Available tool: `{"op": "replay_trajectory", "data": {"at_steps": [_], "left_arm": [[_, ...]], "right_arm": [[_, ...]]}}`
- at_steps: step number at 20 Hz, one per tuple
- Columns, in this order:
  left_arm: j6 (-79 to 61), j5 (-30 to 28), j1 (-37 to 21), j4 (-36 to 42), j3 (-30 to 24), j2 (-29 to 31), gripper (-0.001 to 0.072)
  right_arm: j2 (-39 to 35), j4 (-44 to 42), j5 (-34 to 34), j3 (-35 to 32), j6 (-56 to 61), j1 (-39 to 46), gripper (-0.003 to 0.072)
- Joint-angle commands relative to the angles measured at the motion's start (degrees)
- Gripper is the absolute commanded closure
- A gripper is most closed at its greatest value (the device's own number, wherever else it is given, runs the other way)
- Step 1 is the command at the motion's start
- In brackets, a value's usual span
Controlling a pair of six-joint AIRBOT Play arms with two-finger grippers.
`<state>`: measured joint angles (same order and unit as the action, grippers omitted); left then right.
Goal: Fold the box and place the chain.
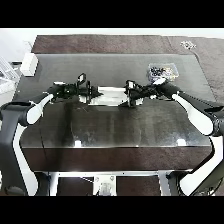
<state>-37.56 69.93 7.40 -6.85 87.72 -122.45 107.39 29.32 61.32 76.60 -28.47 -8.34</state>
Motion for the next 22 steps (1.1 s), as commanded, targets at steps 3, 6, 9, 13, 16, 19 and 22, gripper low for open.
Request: {"op": "replay_trajectory", "data": {"at_steps": [3,6,9,13,16,19,22], "left_arm": [[0.02,-0.02,0.0,0.02,0.0,0.02,0.0688],[0.02,-0.02,0.0,0.02,0.02,0.02,0.0688],[0.02,-0.04,0.0,0.02,0.0,0.02,0.0688],[0.02,-0.02,0.0,0.02,0.0,0.02,0.0688],[0.0,-0.02,0.0,0.02,0.0,0.02,0.0688],[0.0,-0.02,0.0,0.02,0.0,0.02,0.0688],[0.0,-0.02,0.0,0.02,0.0,0.02,0.0688]], "right_arm": [[2.16,-0.11,0.74,2.27,-0.28,0.0,-0.0012],[2.19,-0.13,1.44,2.82,-0.79,0.02,-0.0012],[2.25,-0.33,3.32,2.97,-1.18,0.33,-0.0012],[2.69,-0.35,3.58,2.97,-1.16,0.63,-0.0012],[2.86,-0.28,3.72,2.97,-0.96,0.68,-0.0012],[2.86,-0.15,3.72,2.97,-1.2,0.72,-0.0011],[2.86,-0.26,3.74,2.97,-1.79,0.94,-0.001]]}}
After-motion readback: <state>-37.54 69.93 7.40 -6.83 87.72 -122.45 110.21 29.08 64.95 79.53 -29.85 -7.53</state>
